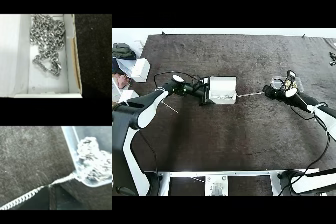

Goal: Fold the box and place the chain.

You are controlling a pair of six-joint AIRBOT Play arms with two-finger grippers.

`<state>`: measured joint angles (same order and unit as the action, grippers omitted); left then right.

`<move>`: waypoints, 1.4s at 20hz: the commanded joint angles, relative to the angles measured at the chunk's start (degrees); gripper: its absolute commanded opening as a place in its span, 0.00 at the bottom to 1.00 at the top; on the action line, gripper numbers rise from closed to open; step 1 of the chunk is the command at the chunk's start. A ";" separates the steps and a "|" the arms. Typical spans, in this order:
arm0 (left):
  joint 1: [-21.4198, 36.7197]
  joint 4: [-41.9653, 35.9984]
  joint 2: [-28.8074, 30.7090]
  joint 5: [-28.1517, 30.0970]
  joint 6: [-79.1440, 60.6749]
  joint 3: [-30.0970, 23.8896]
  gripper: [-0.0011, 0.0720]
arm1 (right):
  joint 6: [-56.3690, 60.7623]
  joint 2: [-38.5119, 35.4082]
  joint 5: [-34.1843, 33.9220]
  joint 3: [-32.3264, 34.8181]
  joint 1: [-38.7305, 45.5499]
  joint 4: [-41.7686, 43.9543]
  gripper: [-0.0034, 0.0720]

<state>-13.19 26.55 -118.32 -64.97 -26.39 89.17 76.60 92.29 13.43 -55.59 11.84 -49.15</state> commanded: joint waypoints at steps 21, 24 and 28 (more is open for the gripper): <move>0.02 0.02 0.04 0.00 -0.02 0.00 0.47 | -13.84 -33.16 -0.37 -2.73 -10.47 0.22 0.02; 0.02 0.00 0.04 0.00 -0.02 0.00 0.47 | -13.81 -34.32 -0.72 -2.78 -16.37 0.68 0.02; 0.02 0.00 0.04 0.00 -0.02 0.00 0.47 | -13.81 -34.12 -2.89 -3.15 -25.70 1.66 0.02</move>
<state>-13.19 26.55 -118.32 -64.99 -26.39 89.17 62.83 58.19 12.23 -58.59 -8.10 -48.34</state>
